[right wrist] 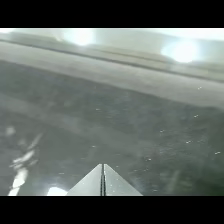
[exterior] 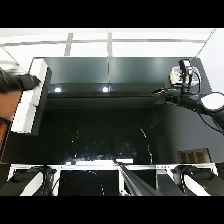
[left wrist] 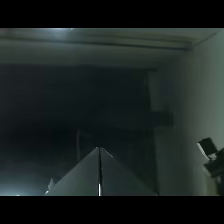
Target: Fold the box and place the chain.
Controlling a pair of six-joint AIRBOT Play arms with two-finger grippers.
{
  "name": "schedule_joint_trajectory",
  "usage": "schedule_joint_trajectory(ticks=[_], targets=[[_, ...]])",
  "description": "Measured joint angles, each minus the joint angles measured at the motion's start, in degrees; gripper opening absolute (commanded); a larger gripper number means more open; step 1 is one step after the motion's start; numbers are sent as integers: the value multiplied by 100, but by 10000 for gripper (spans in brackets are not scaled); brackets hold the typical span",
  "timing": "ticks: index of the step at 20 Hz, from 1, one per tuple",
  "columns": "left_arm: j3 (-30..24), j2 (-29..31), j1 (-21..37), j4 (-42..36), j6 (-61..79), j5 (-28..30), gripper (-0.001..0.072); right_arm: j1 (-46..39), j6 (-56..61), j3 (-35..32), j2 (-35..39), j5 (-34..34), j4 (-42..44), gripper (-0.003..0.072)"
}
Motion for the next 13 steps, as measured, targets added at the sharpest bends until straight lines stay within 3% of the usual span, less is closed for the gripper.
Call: schedule_joint_trajectory(ticks=[3, 5, 13], targets=[[-1058, 815, -402, 273, -101, 549, 29, 52, -2, 0, 0, -179, -273, 19], [-1438, 1134, -522, 389, -142, 688, 29, 70, -2, 0, 0, -234, -354, 19], [-1823, 1462, -649, 509, -181, 944, 29, 81, -2, 0, 0, -310, -461, 19]])
